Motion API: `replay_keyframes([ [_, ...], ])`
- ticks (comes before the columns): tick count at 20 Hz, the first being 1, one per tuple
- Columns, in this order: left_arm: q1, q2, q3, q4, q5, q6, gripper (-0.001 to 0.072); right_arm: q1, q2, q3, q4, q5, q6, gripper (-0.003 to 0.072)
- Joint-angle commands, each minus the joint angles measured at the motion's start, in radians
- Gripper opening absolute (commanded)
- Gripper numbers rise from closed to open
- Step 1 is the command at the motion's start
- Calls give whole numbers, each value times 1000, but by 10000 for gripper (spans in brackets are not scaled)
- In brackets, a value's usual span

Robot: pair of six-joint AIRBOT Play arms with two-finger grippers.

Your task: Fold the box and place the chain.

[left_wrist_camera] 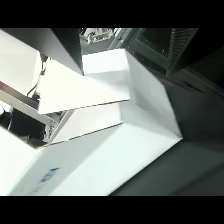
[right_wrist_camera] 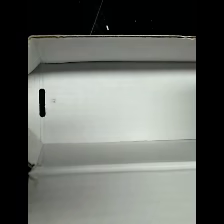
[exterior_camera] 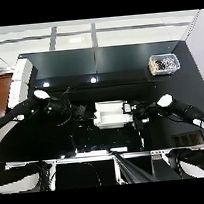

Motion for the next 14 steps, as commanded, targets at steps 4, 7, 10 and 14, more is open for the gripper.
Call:
replay_keyframes([
  [4, -97, 0, 14, 62, 145, -80, 575, 0, 0, 0, 0, 0, 0, 134],
  [7, -140, 0, 26, 124, 176, -148, 545, 0, 0, 0, 0, 0, 0, 134],
  [10, -171, 0, 65, 226, 173, -238, 545, 0, -1, 0, 0, 0, 0, 134],
  [14, -183, 0, 122, 288, 142, -310, 545, 0, -1, 0, 0, 0, 0, 133],
])
